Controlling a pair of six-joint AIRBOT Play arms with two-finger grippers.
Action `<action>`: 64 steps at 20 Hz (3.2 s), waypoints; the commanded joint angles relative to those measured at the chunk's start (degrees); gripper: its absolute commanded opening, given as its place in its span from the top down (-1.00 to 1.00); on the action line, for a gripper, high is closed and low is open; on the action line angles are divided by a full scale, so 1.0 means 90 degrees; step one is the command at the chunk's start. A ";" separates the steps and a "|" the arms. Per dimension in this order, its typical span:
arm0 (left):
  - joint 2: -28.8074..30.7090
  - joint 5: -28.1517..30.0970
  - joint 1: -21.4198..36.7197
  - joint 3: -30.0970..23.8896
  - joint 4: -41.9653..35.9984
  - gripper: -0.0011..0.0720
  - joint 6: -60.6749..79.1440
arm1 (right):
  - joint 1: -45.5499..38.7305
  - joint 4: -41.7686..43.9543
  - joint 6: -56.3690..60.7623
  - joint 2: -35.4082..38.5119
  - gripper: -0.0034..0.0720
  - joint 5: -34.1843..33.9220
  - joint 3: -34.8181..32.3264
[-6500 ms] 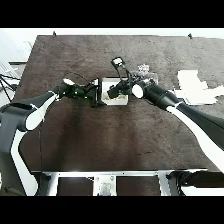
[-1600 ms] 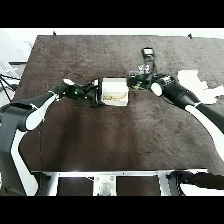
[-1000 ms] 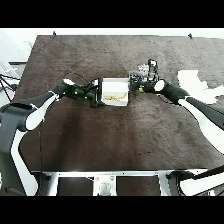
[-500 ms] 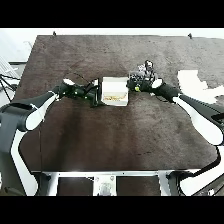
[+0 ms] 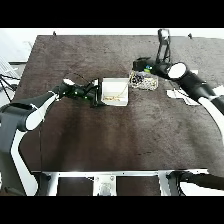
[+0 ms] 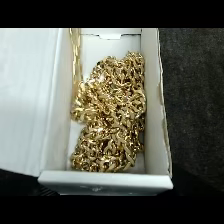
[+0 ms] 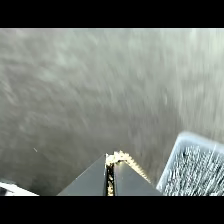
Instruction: Fold the box and place the chain.
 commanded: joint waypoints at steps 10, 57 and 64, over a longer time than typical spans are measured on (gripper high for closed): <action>0.0002 0.0002 0.0002 0.0002 0.0002 -0.26 0.0000 | 0.1110 -0.1367 0.0051 0.2079 0.90 0.0255 0.0005; 0.0002 -0.0024 0.0002 0.0002 0.0002 -0.26 -0.0005 | 0.1739 -0.2076 0.1719 -0.0661 0.90 -0.0816 -0.1129; 0.0002 -0.0022 0.0002 0.0002 0.0002 -0.26 -0.0005 | 0.1688 -0.2319 0.0903 -0.0080 -0.08 -0.0879 -0.1098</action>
